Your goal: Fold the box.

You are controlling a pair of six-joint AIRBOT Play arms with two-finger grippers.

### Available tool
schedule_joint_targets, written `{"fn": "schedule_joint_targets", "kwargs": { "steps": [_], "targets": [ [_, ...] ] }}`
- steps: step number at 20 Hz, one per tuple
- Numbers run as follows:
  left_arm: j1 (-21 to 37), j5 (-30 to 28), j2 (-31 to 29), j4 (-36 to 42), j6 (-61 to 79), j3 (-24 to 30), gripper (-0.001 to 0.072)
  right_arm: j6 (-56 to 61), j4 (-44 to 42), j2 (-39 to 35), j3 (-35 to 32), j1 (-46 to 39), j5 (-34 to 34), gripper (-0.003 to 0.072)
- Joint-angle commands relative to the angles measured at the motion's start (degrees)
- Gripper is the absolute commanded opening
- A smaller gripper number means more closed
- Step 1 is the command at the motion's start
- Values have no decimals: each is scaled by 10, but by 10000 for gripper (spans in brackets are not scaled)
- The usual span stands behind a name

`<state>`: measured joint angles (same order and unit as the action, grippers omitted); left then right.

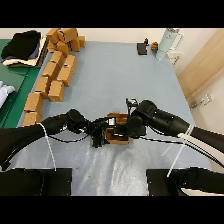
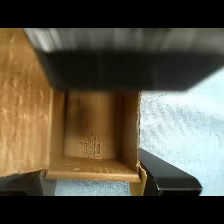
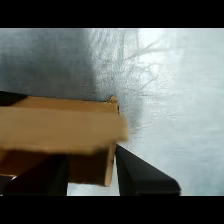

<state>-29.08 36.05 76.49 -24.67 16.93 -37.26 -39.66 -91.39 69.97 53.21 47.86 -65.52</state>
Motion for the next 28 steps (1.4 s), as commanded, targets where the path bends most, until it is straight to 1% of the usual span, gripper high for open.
{"fn": "schedule_joint_targets", "kwargs": {
  "steps": [1, 3, 8, 9, 10, 11, 12, 13, 14, 15, 16, 17, 19, 21, 22, 24, 25, 26, 28],
  "targets": [
    [0, 0, -1, 0, 0, 0, 464, 13, 11, -24, 1, -1, -42, 404],
    [0, 0, 0, 0, 0, 0, 464, 13, 18, -25, 1, 0, -63, 404],
    [0, 0, 0, 0, 0, 0, 464, 12, 16, -49, 1, 0, -70, 404],
    [0, 0, 0, 0, 0, 0, 464, 11, 16, -61, 1, 0, -78, 378],
    [0, 0, 0, 0, 0, 0, 464, 11, 17, -76, 0, 0, -90, 331],
    [0, 0, 0, 0, 0, 0, 464, 11, 23, -90, 0, 0, -104, 243],
    [0, 0, 0, 0, 0, 0, 464, 11, 41, -106, 0, -1, -122, 134],
    [0, 0, 0, 0, 0, 0, 464, 11, 64, -118, 0, -2, -141, 55],
    [0, 0, 0, 0, 0, 0, 464, 10, 90, -127, 0, -14, -161, 0],
    [0, 0, 0, 0, 0, 0, 464, -5, 108, -130, 0, -37, -174, 0],
    [0, 0, 0, 0, 0, 0, 464, -37, 108, -130, 0, -74, -175, 0],
    [0, 0, 0, 0, 0, 0, 464, -76, 97, -125, 0, -119, -164, 0],
    [0, 0, 0, 0, 0, 0, 464, -193, 28, -102, 0, -233, -104, 0],
    [0, 0, 0, 0, 0, 0, 465, -379, -128, -55, 0, -354, -32, 0],
    [0, 0, 0, 0, 0, 0, 464, -487, -240, -20, 0, -410, -13, 0],
    [0, 0, 0, 0, 0, 0, 464, -655, -457, 59, 5, -480, -27, 0],
    [0, 0, 0, 0, 0, 0, 464, -711, -532, 100, 12, -492, -44, 0],
    [0, 0, 0, 0, 0, 0, 464, -760, -575, 133, 22, -492, -60, 0],
    [0, 0, 0, 0, 0, 0, 464, -830, -604, 179, 43, -472, -110, 0]
  ]
}}
